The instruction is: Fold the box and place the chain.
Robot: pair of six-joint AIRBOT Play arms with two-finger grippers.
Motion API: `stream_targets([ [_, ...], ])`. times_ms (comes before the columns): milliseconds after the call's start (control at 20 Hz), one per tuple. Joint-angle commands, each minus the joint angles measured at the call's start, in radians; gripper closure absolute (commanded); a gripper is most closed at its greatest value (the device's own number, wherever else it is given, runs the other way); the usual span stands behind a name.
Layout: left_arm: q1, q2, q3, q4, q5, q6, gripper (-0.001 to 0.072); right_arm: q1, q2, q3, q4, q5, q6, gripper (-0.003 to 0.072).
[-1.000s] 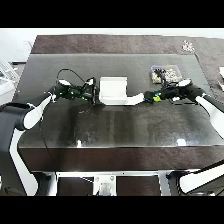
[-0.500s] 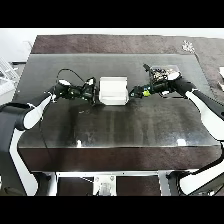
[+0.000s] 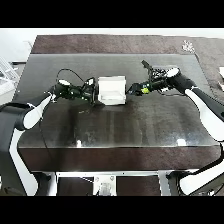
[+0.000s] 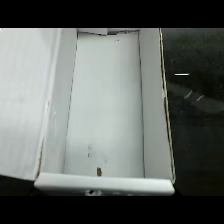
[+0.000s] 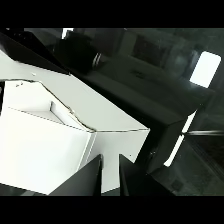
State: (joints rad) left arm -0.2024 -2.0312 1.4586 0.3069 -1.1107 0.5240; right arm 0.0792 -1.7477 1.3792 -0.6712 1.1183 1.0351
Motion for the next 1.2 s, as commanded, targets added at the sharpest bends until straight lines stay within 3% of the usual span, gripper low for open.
stream_targets([
  [0,0.000,0.000,0.000,0.000,0.000,0.000,0.0179,-0.013,0.001,0.017,-0.031,0.017,0.005,0.0528],
  [500,0.000,0.000,0.000,0.001,0.020,0.000,0.0179,-0.040,0.018,0.017,-0.060,0.088,0.032,0.0517],
  [600,0.000,0.000,0.000,0.001,0.020,0.000,0.0179,-0.040,0.027,0.017,-0.036,0.093,0.031,0.0407],
  [750,0.000,0.000,-0.001,0.001,0.020,0.000,0.0179,-0.033,0.030,0.017,-0.007,0.106,0.031,0.0378],
  [900,0.000,0.000,-0.001,0.001,0.019,0.000,0.0179,-0.008,0.023,0.016,-0.015,0.093,0.031,0.0241],
  [1150,0.000,0.000,0.000,0.001,0.018,0.000,0.0179,0.002,0.016,0.016,-0.021,0.053,0.031,0.0238],
])
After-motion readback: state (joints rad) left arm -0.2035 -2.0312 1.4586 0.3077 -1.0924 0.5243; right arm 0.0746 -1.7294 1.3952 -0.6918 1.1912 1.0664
